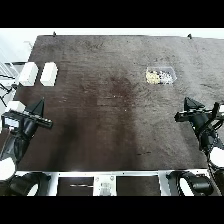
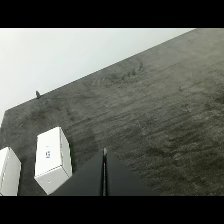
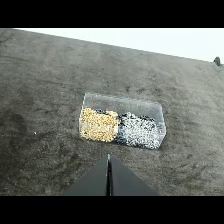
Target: Fold the box and place the chain.
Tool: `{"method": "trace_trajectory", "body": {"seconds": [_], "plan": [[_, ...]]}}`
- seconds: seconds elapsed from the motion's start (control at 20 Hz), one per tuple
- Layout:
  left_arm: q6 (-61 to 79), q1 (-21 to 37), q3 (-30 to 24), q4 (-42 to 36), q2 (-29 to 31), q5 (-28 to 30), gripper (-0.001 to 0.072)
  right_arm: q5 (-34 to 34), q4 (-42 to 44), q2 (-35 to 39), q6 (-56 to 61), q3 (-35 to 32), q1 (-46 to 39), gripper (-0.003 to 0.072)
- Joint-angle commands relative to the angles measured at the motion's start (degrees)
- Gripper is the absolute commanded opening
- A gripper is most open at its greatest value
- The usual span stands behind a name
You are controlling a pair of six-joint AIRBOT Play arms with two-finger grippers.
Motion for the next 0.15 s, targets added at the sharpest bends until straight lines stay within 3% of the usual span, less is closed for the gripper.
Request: {"method": "trace_trajectory", "body": {"seconds": [0.0, 0.1], "plan": [[0.0, 0.0, -0.04, 0.02, 0.07, -0.04, 0.0018, 0.0, -0.02, -0.02, 0.0, -0.04, -0.02, 0.001], [-0.02, 0.0, -0.04, 0.02, 0.07, -0.04, 0.0018, 0.0, 0.0, -0.02, 0.0, -0.04, -0.02, 0.001]]}}
